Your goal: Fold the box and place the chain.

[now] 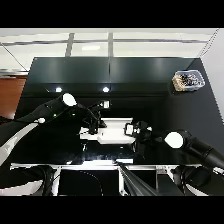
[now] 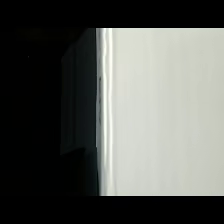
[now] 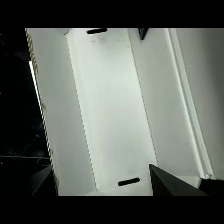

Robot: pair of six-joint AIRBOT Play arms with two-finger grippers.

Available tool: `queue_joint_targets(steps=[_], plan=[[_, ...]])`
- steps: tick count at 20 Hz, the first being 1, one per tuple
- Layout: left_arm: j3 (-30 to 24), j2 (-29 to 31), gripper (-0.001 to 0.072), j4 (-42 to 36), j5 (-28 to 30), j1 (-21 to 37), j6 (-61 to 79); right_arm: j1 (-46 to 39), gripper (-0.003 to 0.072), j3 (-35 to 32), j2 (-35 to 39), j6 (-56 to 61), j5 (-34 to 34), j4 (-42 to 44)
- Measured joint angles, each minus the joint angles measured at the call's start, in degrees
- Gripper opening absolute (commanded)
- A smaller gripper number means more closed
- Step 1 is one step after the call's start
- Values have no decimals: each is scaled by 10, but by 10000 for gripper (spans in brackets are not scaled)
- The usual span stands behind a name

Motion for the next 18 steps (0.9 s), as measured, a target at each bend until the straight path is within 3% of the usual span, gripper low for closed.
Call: queue_joint_targets(steps=[5,18], plan=[[0,0,27,0,6,0,3,-52,660,15,3,-13,33,-30],[0,0,27,-2,15,0,2,-71,660,19,3,-50,-6,-16]])
